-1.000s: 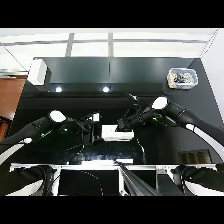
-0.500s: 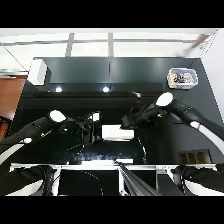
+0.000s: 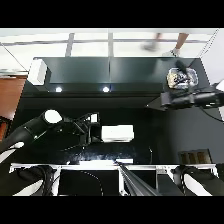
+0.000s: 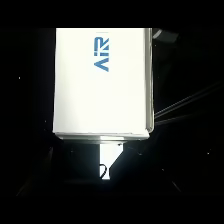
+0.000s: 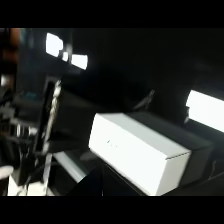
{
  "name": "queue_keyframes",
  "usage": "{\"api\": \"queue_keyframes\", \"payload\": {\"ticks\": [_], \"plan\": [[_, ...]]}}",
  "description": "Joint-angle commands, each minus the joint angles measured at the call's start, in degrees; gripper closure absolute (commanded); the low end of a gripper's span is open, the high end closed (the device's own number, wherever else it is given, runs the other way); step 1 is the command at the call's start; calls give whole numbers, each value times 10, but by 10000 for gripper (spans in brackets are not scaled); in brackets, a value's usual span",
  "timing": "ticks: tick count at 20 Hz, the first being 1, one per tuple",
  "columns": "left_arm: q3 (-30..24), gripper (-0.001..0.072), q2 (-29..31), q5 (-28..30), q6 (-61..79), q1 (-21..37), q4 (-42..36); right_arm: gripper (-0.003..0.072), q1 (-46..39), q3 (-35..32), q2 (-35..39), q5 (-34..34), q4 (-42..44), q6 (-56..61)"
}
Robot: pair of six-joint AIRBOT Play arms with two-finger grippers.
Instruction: Fold the box and place the chain.
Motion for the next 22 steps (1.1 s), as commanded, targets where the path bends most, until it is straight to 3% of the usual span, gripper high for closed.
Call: {"api": "queue_keyframes", "payload": {"ticks": [1,5,7,13,22], "plan": [[19,-2,55,-42,-78,-3,67,678,-60,2,36,17,-13,0],[56,2,44,-1,-103,-44,21,678,-61,1,36,2,-37,0],[72,2,14,34,-104,-73,-17,678,-61,1,36,0,-37,0],[108,3,-81,48,-129,-103,-58,678,-61,1,36,0,-37,3],[108,3,-82,34,-129,-107,-59,678,-61,1,36,-15,-38,3]]}}
